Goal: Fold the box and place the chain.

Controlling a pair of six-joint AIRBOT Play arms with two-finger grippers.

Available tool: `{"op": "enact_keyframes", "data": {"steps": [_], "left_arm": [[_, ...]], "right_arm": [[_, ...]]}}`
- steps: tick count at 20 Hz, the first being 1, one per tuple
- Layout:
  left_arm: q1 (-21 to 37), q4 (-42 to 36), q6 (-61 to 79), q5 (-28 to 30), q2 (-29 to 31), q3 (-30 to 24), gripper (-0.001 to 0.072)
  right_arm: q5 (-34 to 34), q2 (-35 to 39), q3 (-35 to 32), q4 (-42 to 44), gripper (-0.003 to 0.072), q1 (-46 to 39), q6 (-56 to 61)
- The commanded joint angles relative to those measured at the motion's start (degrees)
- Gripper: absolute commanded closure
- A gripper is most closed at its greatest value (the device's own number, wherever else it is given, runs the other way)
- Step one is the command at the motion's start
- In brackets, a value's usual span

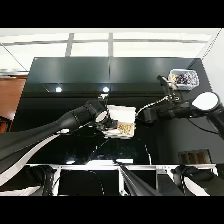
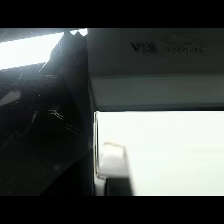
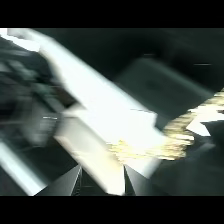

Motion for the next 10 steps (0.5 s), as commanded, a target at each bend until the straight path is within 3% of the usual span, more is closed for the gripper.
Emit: {"op": "enact_keyframes", "data": {"steps": [1,2,4,7,10], "left_arm": [[0.0,0.0,0.0,-0.1,0.0,0.0,0.0678],[0.0,0.0,0.0,-0.1,0.0,0.0,0.0677],[0.0,0.1,0.0,-0.1,0.0,0.0,0.0678],[0.0,0.1,0.0,0.0,0.0,0.0,0.0678],[0.0,0.1,0.0,0.0,0.0,0.0,0.0678]], "right_arm": [[0.5,-0.2,1.0,-15.0,0.0374,-8.2,-3.2],[-2.2,-0.2,1.0,-19.9,0.0372,-10.2,-3.0],[-8.5,-0.3,1.0,-25.9,-0.0034,-11.6,-2.3],[-18.1,-1.3,1.0,-32.9,-0.0034,-11.6,0.2],[-24.3,-4.5,1.0,-49.2,-0.0032,-11.6,25.1]]}}
